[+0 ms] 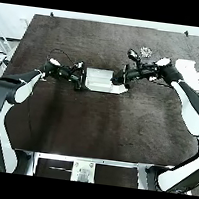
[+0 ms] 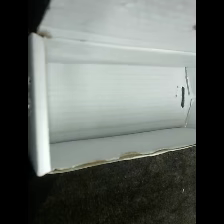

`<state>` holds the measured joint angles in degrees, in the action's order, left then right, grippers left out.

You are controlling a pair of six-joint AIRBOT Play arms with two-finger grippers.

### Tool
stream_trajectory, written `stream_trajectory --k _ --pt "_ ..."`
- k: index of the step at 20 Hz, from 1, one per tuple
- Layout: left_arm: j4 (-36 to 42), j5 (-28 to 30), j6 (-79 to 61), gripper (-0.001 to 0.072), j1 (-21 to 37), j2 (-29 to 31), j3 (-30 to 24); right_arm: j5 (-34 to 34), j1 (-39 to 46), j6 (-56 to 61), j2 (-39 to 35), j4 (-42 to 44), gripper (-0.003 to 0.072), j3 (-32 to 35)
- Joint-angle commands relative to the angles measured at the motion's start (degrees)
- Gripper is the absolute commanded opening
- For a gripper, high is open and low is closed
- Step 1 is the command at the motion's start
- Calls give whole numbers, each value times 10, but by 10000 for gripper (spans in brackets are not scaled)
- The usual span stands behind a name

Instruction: Fold the box and place the chain.

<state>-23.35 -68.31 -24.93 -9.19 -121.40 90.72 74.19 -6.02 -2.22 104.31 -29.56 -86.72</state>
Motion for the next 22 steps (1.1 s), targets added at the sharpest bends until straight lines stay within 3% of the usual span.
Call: stream_trajectory --k 1,4,7,12,22 --pt "0 0 0 428 1 0 0 -99 -16 8 3 35 10 0" --pt "0 0 0 428 1 0 0 -169 -17 28 22 37 9 -1" --pt "0 0 0 428 1 0 0 -186 -17 42 46 36 9 -7" --pt "0 0 0 428 1 0 0 -186 -18 66 77 36 9 -22" --pt "0 0 0 428 1 0 0 -158 -16 63 51 36 10 -25"
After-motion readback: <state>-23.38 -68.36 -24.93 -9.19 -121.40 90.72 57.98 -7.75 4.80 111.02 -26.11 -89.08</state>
